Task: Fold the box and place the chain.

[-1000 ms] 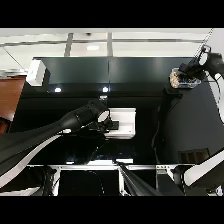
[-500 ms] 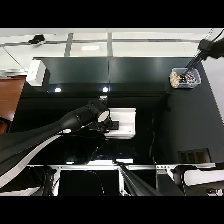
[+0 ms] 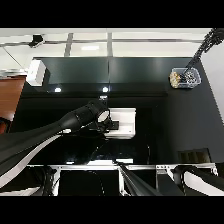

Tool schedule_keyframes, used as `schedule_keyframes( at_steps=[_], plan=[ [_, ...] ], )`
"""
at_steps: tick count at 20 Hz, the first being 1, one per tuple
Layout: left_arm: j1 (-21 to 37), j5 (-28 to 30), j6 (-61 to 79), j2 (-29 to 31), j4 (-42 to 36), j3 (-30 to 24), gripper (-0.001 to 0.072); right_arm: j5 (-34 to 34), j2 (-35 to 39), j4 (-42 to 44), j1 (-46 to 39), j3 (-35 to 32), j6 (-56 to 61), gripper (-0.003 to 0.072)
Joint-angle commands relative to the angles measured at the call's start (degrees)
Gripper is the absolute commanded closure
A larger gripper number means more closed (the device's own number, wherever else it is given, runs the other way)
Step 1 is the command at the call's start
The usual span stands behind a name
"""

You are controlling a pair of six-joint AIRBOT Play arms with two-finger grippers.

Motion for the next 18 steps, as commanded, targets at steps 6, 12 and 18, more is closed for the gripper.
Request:
schedule_keyframes(
  at_steps=[6, 12, 18],
  plan=[
    [0.02, 0.02, 0.00, 0.00, 0.02, 0.04, 0.0682, 17.16, 7.52, 17.79, 8.87, -2.27, -7.06, 0.0675],
    [0.02, 0.02, 0.00, 0.00, 0.02, 0.04, 0.0682, 19.17, 7.50, 27.10, 15.85, -3.39, -9.66, 0.0675],
    [0.02, 0.02, 0.00, 0.00, 0.02, 0.04, 0.0682, 18.82, 7.50, 30.69, 21.84, -7.69, -9.64, 0.0675]
  ],
)
